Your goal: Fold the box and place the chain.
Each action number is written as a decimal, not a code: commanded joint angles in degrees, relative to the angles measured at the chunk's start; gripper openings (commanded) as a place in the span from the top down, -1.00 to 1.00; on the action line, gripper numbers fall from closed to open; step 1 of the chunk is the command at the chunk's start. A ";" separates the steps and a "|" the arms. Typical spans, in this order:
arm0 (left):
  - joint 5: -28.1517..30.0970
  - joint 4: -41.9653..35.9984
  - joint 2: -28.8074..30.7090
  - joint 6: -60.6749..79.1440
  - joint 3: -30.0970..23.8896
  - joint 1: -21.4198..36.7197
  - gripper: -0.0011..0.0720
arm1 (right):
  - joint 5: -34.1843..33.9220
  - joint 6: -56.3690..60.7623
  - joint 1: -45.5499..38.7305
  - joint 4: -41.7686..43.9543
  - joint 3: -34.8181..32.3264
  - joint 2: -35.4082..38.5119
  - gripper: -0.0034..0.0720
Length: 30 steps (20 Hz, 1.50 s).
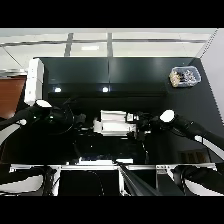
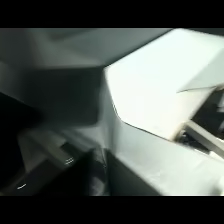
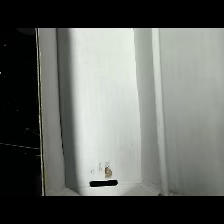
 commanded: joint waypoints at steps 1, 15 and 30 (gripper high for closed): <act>-6.36 -1.36 -0.37 0.63 4.28 -0.07 -0.58 | 0.02 0.02 0.00 0.00 0.00 0.00 0.86; 3.30 17.18 -0.37 -23.32 17.46 -18.34 -0.11 | 0.02 0.02 0.00 0.02 0.00 0.00 0.86; 10.03 50.86 -0.39 -57.51 19.67 -34.12 -0.11 | 0.00 0.02 0.00 0.00 0.00 0.00 0.86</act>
